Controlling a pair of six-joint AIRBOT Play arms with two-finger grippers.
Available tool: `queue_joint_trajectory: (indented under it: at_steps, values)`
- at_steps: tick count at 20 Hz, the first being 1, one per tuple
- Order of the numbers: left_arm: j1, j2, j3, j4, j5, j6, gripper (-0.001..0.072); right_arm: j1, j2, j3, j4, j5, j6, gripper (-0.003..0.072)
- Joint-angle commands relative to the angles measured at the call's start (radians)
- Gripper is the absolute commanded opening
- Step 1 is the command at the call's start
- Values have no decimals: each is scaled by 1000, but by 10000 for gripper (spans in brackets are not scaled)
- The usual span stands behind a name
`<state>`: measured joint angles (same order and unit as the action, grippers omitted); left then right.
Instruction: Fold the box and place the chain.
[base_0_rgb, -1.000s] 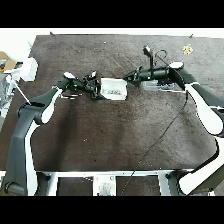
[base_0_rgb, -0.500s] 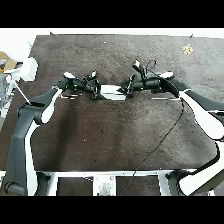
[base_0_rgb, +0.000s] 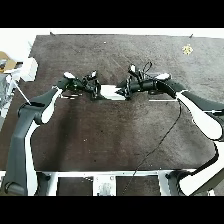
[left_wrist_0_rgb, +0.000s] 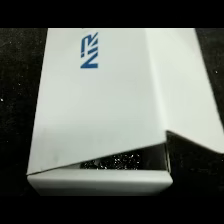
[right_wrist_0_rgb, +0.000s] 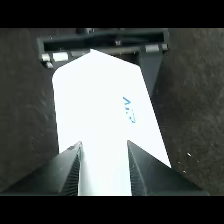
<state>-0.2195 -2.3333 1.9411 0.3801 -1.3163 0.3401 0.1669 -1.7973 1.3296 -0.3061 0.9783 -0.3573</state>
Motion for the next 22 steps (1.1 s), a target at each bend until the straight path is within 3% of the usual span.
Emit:
queue_joint_trajectory:
  at_steps: [1, 6, 7, 11, 13, 22]
  values:
    - [0, 1, 0, 0, 0, 0, 203, 0, -5, 8, 1, -71, -44, 338]
    - [0, 1, 0, 0, 0, 0, 203, 0, -5, 69, -4, -73, -43, 319]
    - [0, 1, 0, 0, 0, 0, 204, 0, -5, 69, -9, -69, -38, 262]
    - [0, 1, 0, 0, 0, 0, 203, 4, -16, 59, -72, -59, 21, 263]
    - [0, 1, 0, 0, 0, 0, 203, 4, -16, 55, -72, -44, 22, 208]
    - [0, 1, 0, 0, 0, 0, 204, 4, -16, 12, -141, -7, 78, 208]
